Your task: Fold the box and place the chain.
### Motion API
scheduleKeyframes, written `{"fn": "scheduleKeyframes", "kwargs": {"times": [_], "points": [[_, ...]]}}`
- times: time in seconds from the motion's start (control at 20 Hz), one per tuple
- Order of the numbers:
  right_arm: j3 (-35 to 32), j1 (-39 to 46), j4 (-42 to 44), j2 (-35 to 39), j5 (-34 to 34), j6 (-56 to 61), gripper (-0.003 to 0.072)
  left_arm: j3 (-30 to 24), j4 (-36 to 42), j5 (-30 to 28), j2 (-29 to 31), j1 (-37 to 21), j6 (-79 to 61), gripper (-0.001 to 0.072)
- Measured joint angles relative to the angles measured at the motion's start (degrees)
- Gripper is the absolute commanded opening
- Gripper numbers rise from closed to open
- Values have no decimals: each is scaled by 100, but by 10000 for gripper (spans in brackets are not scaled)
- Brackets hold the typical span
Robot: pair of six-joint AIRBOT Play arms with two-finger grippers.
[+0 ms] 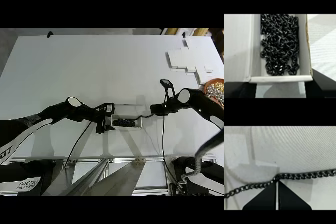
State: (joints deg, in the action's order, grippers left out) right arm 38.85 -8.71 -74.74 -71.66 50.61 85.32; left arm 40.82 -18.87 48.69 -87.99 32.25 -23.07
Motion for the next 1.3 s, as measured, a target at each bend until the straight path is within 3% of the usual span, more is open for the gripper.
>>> {"fn": "scheduleKeyframes", "kwargs": {"times": [0.25, 0.65, 0.95, 1.3], "points": [[-7, -20, -9, 354, 160, -118, 11, 0, 0, -2, 0, 0, 0, 36], [-7, -754, 212, 2122, 664, -317, 12, 0, 2, -2, 0, 0, 0, 36], [-7, -1296, 1320, 3254, 809, -728, 12, 0, 0, 0, 0, 0, 0, 36], [-9, -1821, 2498, 3333, 424, -1429, 13, 0, 2, 0, 0, 0, 0, 36]]}}
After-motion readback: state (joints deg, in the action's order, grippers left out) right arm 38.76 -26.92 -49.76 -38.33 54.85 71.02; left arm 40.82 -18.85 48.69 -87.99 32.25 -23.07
